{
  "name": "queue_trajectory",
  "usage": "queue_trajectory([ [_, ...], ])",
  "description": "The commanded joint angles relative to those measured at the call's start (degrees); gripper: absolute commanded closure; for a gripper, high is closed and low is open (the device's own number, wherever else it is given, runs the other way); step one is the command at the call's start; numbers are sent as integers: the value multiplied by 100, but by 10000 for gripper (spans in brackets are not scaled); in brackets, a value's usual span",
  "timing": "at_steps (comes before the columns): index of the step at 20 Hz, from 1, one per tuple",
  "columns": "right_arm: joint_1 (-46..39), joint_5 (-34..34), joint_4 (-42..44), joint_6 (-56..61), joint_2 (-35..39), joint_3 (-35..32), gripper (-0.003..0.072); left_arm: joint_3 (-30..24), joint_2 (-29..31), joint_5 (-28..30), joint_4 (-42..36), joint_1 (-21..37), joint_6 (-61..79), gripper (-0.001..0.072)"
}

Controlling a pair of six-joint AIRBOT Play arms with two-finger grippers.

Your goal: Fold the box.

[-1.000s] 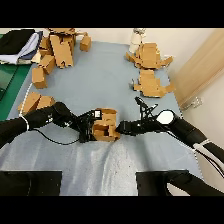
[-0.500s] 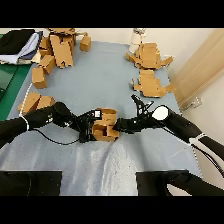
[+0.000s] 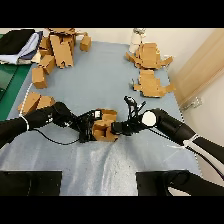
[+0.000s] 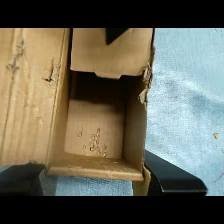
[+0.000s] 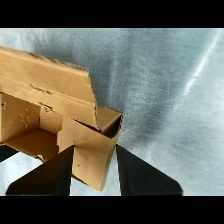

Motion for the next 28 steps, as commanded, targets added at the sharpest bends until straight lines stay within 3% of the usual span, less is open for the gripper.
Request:
queue_trajectory([
  [1, 96, -22, -140, 289, -101, 140, 272, 7, -2, 2, -2, 4, -15, 110],
  [9, 142, 485, -868, 870, -470, 501, 273, 7, -2, 7, -7, 4, -26, 110],
  [14, 619, 855, -1469, 1436, -1043, 1119, 273, 7, -2, 101, -24, 4, -129, 110],
  [28, 702, 1161, -1165, 2065, -1346, 1580, 272, 7, -2, 103, -22, 4, -140, 110],
])
